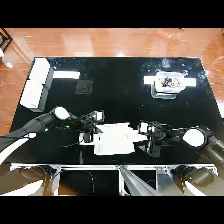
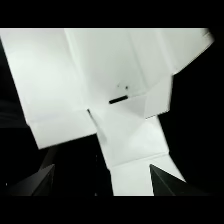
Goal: Fold the box and place the chain.
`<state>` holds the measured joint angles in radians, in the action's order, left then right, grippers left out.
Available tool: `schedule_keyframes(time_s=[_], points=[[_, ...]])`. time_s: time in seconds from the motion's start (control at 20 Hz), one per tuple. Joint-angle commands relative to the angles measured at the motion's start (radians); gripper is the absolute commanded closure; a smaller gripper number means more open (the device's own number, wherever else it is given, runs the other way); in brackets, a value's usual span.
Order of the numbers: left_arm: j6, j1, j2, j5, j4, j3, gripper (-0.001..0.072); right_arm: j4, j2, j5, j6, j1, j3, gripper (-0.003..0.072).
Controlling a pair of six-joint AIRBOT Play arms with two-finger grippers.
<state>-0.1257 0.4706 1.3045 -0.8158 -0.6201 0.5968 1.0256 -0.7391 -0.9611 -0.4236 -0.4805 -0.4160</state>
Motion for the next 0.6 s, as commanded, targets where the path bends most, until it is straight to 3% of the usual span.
schedule_keyframes(time_s=[0.0,0.25,0.55], points=[[-0.001,0.001,0.001,0.0,-0.001,0.001,0.0688,-0.001,-0.03,0.013,0.051,-0.02,0.032,-0.0009],[0.0,0.001,0.016,-0.022,-0.034,0.036,0.0687,0.026,-0.086,0.156,0.069,-0.097,0.038,-0.0008],[0.0,0.001,0.048,-0.035,-0.033,0.057,0.0687,0.037,-0.112,0.13,0.069,-0.097,0.038,-0.0009]])
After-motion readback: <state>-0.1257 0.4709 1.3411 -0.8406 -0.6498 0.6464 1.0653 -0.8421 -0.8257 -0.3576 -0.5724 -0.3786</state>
